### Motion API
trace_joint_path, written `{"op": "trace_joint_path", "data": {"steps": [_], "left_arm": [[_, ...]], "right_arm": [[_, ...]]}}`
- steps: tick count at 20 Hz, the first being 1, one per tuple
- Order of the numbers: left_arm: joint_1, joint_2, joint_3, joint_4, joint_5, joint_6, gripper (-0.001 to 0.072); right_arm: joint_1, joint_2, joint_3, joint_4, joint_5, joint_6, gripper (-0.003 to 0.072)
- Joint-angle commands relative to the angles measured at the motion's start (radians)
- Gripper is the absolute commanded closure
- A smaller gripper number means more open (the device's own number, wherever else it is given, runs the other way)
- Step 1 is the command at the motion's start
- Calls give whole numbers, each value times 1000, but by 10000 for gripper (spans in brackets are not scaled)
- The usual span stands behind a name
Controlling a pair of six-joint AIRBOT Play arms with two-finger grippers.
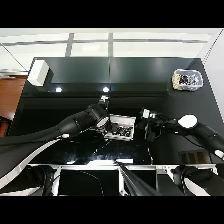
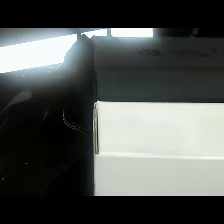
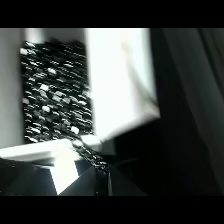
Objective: Fold the box and place the chain.
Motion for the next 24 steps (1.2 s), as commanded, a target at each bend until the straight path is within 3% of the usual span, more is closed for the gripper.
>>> {"op": "trace_joint_path", "data": {"steps": [1, 4, 7, 10, 11, 12, 13, 19, 21, 23, 24], "left_arm": [[0, -1, 0, -1, 3, 0, 683], [0, -2, 0, 0, 3, 0, 683], [0, -3, 0, -3, 3, 0, 683], [0, -3, 0, -3, 3, 0, 683], [0, -4, 0, 0, 4, 0, 682], [0, -8, 0, 0, 10, 0, 683], [0, -11, 0, -1, 11, 0, 682], [-3, -12, 16, -3, -34, -48, 684], [-15, -12, 19, -4, -31, -128, 684], [-20, -12, 24, -4, -28, -153, 674], [-20, -10, 35, -2, -42, -153, 537]], "right_arm": [[-46, 106, 13, -84, 84, 234, 635], [-43, 200, 29, 5, 166, 468, 635], [3, 226, 45, 97, 176, 646, 636], [109, 224, 45, 98, 127, 805, 632], [132, 224, 45, 83, 91, 846, 538], [136, 224, 45, 61, 67, 891, 324], [126, 224, 45, 42, 63, 918, 169], [-170, 320, 91, -168, 315, 940, 173], [-269, 359, 93, -177, 283, 949, 174], [-274, 362, 93, -78, 230, 955, 174], [-269, 362, 93, -65, 230, 949, 174]]}}
